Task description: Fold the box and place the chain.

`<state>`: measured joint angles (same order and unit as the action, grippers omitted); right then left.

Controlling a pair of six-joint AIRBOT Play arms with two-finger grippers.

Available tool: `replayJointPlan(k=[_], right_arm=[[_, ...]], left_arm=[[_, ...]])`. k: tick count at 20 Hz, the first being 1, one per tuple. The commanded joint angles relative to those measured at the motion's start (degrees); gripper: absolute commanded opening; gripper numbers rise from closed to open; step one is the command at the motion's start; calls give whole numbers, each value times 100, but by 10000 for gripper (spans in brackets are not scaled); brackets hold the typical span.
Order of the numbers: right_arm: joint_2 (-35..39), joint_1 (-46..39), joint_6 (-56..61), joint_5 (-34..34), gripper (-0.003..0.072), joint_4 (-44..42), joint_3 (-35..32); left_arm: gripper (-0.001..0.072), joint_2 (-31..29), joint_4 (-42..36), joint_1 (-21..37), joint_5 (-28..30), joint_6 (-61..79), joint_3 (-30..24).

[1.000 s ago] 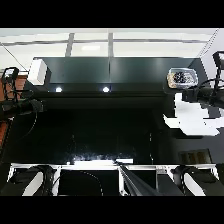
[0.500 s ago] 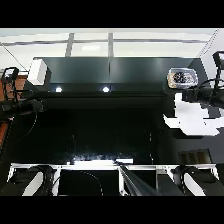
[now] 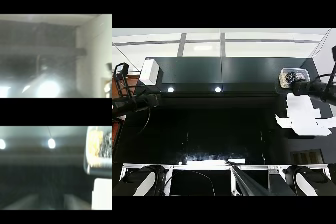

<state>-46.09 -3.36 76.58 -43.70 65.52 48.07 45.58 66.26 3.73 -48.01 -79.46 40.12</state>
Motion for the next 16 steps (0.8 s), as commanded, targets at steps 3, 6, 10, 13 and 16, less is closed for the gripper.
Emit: replayJointPlan(k=[3,6,10,13,16], right_arm=[[-173,-136,1676,940,716,1482,0],[-927,-1038,3414,616,715,3244,13],[-2111,-2990,3355,-463,714,2833,946],[-2625,-4358,2020,-1134,714,1755,1462],[-3097,-5576,610,-1587,714,660,1622]], left_arm=[[701,518,-562,-835,656,63,24],[701,614,-433,-1429,874,61,24],[701,610,-365,-1652,380,63,24],[702,610,-284,-1661,70,68,24],[702,610,-291,-1661,149,66,24]])
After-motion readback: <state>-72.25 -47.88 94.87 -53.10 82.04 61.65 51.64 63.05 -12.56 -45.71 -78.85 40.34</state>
